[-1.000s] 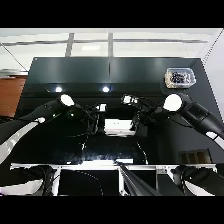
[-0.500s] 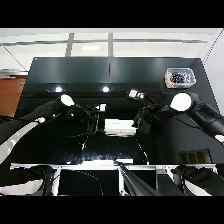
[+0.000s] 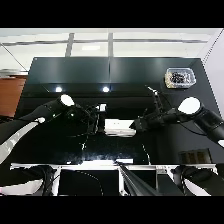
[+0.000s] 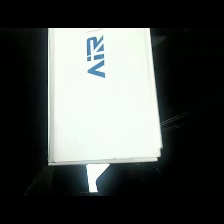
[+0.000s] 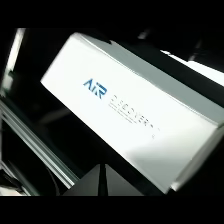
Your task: Fold the box and place the chain.
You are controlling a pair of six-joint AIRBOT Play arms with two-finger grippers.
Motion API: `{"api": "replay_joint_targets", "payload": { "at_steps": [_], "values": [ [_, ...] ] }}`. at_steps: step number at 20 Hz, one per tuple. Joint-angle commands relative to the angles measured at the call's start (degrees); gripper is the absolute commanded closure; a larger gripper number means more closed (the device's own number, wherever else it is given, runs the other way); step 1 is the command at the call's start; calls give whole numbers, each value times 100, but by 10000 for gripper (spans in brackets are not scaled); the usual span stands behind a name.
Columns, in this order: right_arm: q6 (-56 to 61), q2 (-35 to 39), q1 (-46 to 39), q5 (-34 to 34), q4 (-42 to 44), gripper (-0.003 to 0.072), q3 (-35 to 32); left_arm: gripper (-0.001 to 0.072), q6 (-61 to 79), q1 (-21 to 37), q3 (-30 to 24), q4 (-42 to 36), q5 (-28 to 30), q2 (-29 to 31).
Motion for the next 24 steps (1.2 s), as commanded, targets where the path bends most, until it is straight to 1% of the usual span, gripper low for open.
{"api": "replay_joint_targets", "payload": {
  "at_steps": [1, 6, 10, 16, 24],
  "values": [
    [271, -173, 74, -531, 778, 641, -216, 269, 4, -2, 0, 0, 2, -4],
    [273, -634, 295, -660, 811, 641, -221, 269, 2, -2, 0, 0, 4, -4],
    [286, -876, 293, -734, 509, 641, -223, 269, 2, -2, 0, 0, 2, -4],
    [295, -960, 293, -828, 358, 641, -223, 269, 2, -2, 0, 0, 4, -4],
    [293, -997, 295, -870, 363, 641, -223, 269, 2, -2, 0, 0, 4, -4]
  ]
}}
